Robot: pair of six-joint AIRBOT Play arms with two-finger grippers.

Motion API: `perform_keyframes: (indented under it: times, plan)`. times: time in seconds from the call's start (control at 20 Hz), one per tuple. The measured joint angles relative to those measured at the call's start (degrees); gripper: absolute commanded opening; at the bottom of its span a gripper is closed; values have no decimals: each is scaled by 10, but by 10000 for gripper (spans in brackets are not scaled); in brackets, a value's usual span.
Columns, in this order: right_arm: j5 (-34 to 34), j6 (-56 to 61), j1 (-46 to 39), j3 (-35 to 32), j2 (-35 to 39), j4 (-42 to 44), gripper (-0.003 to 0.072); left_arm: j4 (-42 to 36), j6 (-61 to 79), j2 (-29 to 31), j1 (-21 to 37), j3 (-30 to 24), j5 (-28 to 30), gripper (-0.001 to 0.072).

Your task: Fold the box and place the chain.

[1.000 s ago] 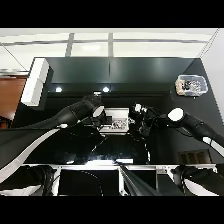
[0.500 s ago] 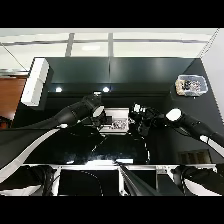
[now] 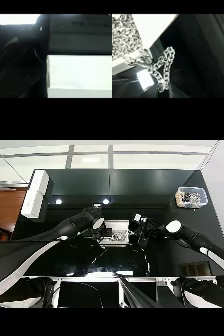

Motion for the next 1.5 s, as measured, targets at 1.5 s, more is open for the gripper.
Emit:
perform_keyframes:
  times: [1.5]
  plan:
    - [278,458,-98,161,192,16,318,0,0,-1,0,0,1,37]
